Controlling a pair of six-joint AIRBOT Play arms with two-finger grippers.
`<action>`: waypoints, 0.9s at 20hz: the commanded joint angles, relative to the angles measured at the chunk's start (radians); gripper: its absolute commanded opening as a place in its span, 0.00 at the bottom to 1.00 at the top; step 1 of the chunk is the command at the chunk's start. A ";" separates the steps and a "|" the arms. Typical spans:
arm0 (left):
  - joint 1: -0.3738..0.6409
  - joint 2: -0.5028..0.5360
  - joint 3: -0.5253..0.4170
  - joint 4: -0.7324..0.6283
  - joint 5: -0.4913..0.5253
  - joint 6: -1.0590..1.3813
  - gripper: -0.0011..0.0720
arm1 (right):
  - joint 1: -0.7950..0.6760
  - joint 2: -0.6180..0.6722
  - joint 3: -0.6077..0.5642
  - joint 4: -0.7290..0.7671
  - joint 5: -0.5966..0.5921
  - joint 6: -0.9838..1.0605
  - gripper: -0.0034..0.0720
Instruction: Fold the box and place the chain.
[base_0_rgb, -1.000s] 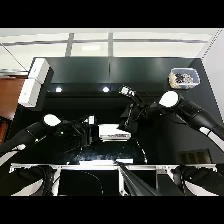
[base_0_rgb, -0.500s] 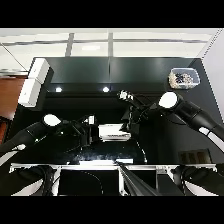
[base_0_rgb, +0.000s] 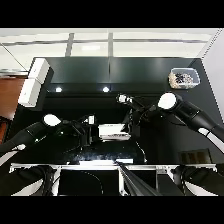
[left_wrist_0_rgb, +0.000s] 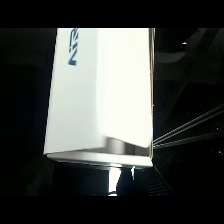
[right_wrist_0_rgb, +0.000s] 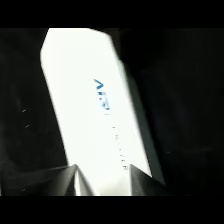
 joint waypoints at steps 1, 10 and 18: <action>0.000 0.000 0.001 0.000 0.000 0.000 0.56 | 0.035 -0.001 0.000 -0.049 -0.005 0.026 0.49; 0.000 0.000 0.001 0.000 0.000 0.000 0.56 | 0.039 -0.001 0.000 -0.050 -0.009 0.049 0.49; 0.000 0.000 0.001 0.000 0.000 0.000 0.56 | 0.039 0.002 0.003 -0.023 -0.011 0.054 0.49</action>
